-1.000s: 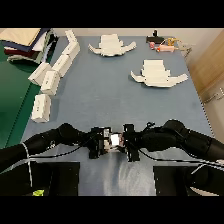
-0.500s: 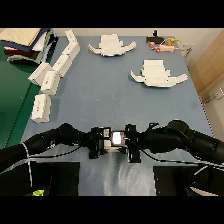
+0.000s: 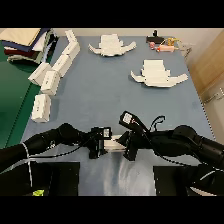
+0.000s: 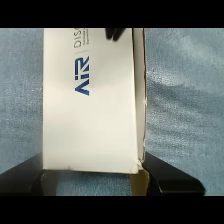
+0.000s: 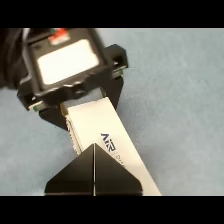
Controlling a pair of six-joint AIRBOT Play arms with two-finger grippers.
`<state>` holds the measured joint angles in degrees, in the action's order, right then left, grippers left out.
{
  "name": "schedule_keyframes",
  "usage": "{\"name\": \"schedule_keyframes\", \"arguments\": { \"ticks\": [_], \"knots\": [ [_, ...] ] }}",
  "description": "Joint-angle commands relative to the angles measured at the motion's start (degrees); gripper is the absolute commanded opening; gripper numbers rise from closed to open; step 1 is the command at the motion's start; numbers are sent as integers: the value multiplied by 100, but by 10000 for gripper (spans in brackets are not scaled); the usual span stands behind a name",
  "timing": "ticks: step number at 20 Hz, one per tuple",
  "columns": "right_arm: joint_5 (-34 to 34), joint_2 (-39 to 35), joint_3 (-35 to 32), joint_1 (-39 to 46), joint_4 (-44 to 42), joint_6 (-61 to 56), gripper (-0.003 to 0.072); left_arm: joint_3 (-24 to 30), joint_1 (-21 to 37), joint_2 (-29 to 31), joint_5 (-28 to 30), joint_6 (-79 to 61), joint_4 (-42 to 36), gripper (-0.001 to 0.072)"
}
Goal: Fold the box.
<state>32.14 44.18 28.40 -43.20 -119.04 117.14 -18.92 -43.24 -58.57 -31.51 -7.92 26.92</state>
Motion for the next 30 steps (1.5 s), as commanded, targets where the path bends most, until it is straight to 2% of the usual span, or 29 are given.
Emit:
{"name": "schedule_keyframes", "arguments": {
  "ticks": [1, 6, 11, 15, 22, 27, 30],
  "knots": [
    [-1019, -225, -614, -9, -914, -632, 4, -7, 0, 0, 2, -2, 4, 518],
    [-1220, -599, -1134, -17, -938, -1062, 4, -7, 0, 0, 2, -2, 4, 518],
    [-1283, -590, -1425, -269, -933, -1067, 4, -7, 2, 0, 2, -2, 4, 518],
    [-1648, -590, -1714, -328, -916, -1086, 4, -7, 2, 0, 2, -2, 4, 518],
    [-1762, -588, -1755, -328, -894, -1086, 4, -7, 2, 0, 2, -2, 4, 518],
    [-1746, -122, -1753, -334, -896, -1217, 4, -7, 0, 0, 2, -2, 4, 518],
    [-1694, -155, -1751, -334, -896, -1217, 4, -7, 0, 0, 2, -2, 4, 518]
  ]
}}
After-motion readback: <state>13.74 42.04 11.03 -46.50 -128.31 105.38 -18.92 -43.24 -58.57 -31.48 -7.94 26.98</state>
